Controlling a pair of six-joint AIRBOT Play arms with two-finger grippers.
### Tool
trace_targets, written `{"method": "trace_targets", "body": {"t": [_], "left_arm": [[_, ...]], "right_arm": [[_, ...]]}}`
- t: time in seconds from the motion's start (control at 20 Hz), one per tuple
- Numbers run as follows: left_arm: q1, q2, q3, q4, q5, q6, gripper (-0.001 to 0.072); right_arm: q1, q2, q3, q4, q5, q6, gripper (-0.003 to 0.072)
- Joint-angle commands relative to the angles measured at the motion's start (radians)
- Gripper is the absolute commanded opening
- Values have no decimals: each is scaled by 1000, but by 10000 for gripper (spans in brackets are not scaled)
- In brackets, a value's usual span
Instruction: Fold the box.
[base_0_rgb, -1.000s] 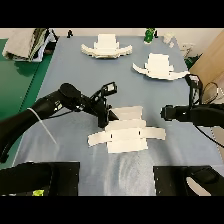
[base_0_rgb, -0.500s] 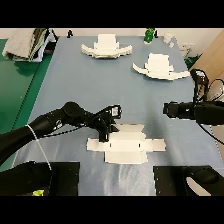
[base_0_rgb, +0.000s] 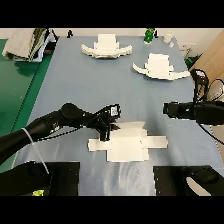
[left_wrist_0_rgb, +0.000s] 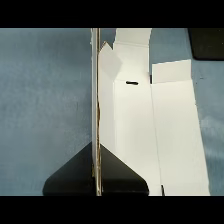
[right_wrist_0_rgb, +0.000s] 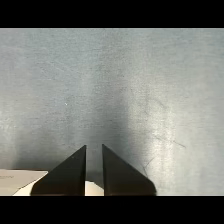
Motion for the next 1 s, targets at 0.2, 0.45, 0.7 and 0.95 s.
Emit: {"method": "trace_targets", "body": {"t": [0.2,0.45,0.7,0.95], "left_arm": [[-119,96,-103,-2,195,86,13],[-141,51,-136,-73,214,89,14],[-141,11,-135,-74,213,88,14],[-141,11,-135,-74,114,80,15]], "right_arm": [[0,1,1,12,0,0,138],[1,-10,-5,36,2,0,139],[2,-9,-31,37,1,0,139],[2,-9,-39,37,1,0,51]]}}
